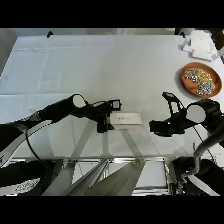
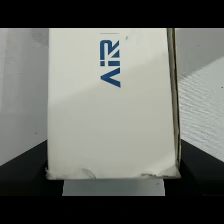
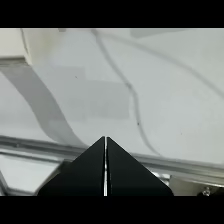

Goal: Fold the box and place the chain.

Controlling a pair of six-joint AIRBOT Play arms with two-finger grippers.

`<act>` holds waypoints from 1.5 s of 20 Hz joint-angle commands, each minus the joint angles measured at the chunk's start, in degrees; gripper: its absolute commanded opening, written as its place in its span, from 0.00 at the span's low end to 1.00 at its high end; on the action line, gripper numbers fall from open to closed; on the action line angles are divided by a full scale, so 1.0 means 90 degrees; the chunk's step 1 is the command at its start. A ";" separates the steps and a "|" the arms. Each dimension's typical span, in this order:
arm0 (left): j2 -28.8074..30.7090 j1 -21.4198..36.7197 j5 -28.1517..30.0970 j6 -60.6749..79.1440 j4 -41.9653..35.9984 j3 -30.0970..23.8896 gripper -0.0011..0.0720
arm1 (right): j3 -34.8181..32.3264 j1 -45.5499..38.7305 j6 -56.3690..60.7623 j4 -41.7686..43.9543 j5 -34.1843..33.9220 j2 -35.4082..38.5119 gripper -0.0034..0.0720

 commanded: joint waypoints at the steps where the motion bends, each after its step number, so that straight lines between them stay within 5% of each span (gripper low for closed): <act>1: 0.0614 0.0510 0.0284 -0.1275 0.0828 0.0005 0.02 | 0.0007 0.0002 -0.0007 0.0022 -0.0440 -0.0005 0.07; 12: 0.1382 0.4481 0.0180 -0.5372 0.3910 0.0000 0.02 | 0.0007 0.0002 -0.0005 0.0027 -0.1226 -0.0002 0.07; 17: 0.1382 0.5297 0.0066 -0.6513 0.5093 0.0002 0.02 | 0.0007 0.0002 -0.0005 0.0027 -0.1224 -0.0002 0.07; 22: 0.1375 0.5493 -0.0444 -0.6977 0.5226 0.0000 0.04 | 0.0007 0.0002 -0.0002 0.0027 -0.1224 -0.0002 0.07; 23: 0.1375 0.5493 -0.0600 -0.6972 0.5229 0.0000 0.14 | 0.0007 0.0002 -0.0005 0.0027 -0.1224 -0.0002 0.07; 25: 0.1375 0.5496 -0.0777 -0.6955 0.5231 0.0000 0.55 | 0.0007 0.0002 -0.0005 0.0027 -0.1224 -0.0002 0.07; 28: 0.1375 0.5496 -0.0833 -0.6958 0.5226 0.0000 0.63 | 0.0007 0.0002 -0.0005 0.0027 -0.1224 -0.0002 0.07; 30: 0.1375 0.5496 -0.0884 -0.6958 0.5221 0.0000 0.79 | 0.0007 0.0002 -0.0005 0.0027 -0.1226 -0.0002 0.07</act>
